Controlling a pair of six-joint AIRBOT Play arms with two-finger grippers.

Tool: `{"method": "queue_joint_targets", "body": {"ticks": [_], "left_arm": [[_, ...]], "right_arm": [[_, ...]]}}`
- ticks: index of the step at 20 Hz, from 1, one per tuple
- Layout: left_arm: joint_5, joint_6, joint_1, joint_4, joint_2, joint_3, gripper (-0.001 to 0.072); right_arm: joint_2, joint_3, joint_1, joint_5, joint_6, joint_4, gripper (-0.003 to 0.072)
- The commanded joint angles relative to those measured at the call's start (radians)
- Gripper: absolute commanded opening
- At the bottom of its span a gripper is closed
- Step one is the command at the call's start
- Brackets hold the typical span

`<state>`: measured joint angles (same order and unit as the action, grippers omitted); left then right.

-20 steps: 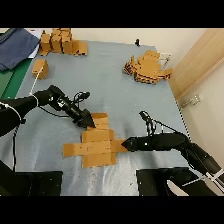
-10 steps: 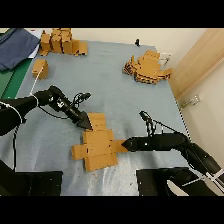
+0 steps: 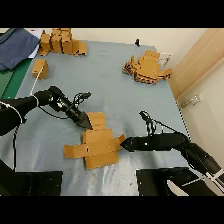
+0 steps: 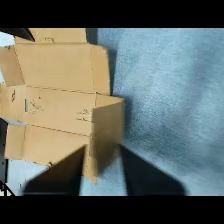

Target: Fold the box.

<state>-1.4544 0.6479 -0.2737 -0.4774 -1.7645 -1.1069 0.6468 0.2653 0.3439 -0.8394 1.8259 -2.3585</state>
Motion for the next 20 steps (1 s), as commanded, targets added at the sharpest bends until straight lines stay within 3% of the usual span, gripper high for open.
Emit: {"method": "queue_joint_targets", "body": {"ticks": [1, 5, 7, 9, 13, 14, 17, 20], "left_arm": [[0.031, -0.057, -0.026, 0.035, 0.023, 0.001, 0.0011], [0.155, -0.168, -0.162, 0.005, 0.188, 0.001, 0.0011], [0.196, -0.239, -0.221, -0.02, 0.267, 0.015, 0.0012], [0.253, -0.298, -0.253, -0.007, 0.321, 0.055, 0.0012], [0.456, -0.443, -0.303, -0.002, 0.396, 0.183, 0.0012], [0.491, -0.476, -0.312, 0.009, 0.412, 0.217, 0.0012], [0.581, -0.568, -0.354, 0.035, 0.489, 0.299, 0.0011], [0.748, -0.663, -0.428, 0.036, 0.564, 0.391, 0.0012]], "right_arm": [[0.0, 0.012, -0.018, 0.035, -0.09, 0.023, 0.0427], [-0.002, 0.118, -0.116, 0.03, -0.266, 0.182, 0.0424], [-0.002, 0.18, -0.162, 0.019, -0.275, 0.197, 0.0333], [-0.002, 0.235, -0.188, 0.013, -0.275, 0.197, 0.0332], [0.0, 0.26, -0.188, 0.011, -0.275, 0.194, 0.01], [0.0, 0.26, -0.188, 0.011, -0.275, 0.194, 0.0013], [0.0, 0.26, -0.188, 0.012, -0.275, 0.197, 0.0003], [0.0, 0.259, -0.188, 0.022, -0.275, 0.198, 0.0003]]}}
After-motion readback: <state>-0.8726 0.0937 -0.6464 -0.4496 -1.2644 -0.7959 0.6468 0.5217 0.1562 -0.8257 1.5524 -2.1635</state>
